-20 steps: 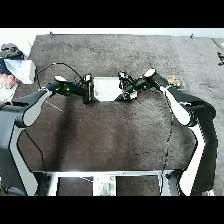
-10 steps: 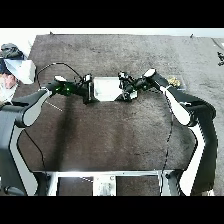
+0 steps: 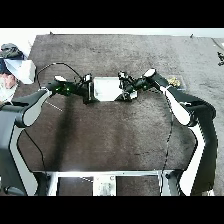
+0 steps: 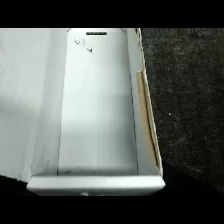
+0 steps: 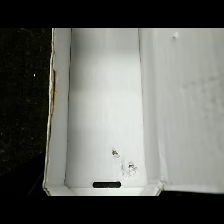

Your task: Fold the box and place the chain.

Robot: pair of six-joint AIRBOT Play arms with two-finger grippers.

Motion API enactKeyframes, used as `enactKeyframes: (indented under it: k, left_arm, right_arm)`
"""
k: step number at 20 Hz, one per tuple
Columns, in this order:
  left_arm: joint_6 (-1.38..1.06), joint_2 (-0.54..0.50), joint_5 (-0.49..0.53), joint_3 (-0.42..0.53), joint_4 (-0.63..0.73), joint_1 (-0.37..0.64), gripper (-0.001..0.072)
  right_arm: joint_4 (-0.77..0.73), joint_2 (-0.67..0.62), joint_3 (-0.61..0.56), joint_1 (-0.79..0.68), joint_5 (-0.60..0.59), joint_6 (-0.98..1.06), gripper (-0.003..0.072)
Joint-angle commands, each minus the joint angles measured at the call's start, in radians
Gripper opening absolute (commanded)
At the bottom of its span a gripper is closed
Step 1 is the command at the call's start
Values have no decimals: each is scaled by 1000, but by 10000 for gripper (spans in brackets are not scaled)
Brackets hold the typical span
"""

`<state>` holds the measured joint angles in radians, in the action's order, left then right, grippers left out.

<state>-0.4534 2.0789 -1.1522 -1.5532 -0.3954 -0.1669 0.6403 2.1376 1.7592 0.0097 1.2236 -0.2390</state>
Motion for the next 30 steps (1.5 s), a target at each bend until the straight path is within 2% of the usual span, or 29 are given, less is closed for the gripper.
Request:
enactKeyframes:
  k: [1,7,8,17,21,25,26,27,28,29,30]
  left_arm:
    - [0,0,0,-1,0,0,324]
    - [0,0,0,-1,0,0,324]
    - [0,0,0,-1,0,0,324]
    - [0,0,0,-1,0,0,323]
    - [0,0,0,-1,0,0,323]
    - [0,0,0,-1,0,0,323]
    - [0,0,0,-1,0,0,323]
    - [0,0,0,-1,0,0,324]
    - [0,0,0,-1,0,0,324]
    - [0,0,0,-1,0,0,323]
    - [0,0,0,-1,0,0,323]
  right_arm:
    - [0,0,0,1,0,-3,384]
    - [5,-2,0,1,4,3,398]
    - [11,-2,0,-2,-1,4,592]
    - [76,-32,0,-51,37,25,600]
    - [154,-89,1,-85,37,31,598]
    - [118,-159,1,-96,45,35,594]
    - [73,-174,1,-96,69,34,490]
    - [4,-183,1,-94,95,34,218]
    - [-70,-185,0,-93,114,34,24]
    - [-139,-182,0,-87,116,34,-11]
    - [-177,-180,0,-77,96,34,-11]
